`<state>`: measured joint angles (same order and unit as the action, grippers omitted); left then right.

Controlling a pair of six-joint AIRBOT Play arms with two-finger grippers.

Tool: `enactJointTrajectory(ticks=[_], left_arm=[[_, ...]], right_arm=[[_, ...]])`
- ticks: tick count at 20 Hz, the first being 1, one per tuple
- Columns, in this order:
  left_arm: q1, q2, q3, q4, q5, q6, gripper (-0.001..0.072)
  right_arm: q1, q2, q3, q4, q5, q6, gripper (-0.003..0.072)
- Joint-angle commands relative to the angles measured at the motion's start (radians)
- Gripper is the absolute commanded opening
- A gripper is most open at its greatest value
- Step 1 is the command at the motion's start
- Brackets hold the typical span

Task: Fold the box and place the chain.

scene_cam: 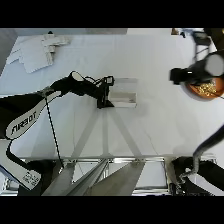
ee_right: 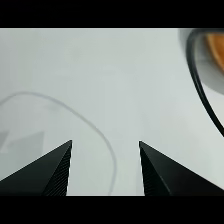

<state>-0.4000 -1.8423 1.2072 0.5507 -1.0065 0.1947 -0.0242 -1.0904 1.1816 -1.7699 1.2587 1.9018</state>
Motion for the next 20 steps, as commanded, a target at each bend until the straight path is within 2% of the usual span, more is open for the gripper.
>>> enactJointTrajectory(ticks=[1,5,8,14,20], left_arm=[[0.0,0.0,0.0,0.0,0.0,0.0,0.0277],[0.0,0.0,0.0,0.0,0.0,0.0,0.0277],[0.0,0.0,0.0,0.0,0.0,0.0,0.0277],[0.0,0.0,0.0,0.0,0.0,0.0,0.0277],[0.0,0.0,0.0,0.0,0.0,0.0,0.0277]], right_arm=[[-0.24,0.012,0.0,-0.001,-0.02,-0.206,0.0463],[-0.447,-0.09,0.0,0.032,-0.115,-0.281,0.0464],[-0.532,-0.2,0.0,0.032,-0.128,-0.373,0.0466],[-0.554,-0.394,0.013,0.017,-0.324,-0.389,0.0465],[-0.554,-0.629,0.22,0.023,-0.325,-0.388,0.0465]])
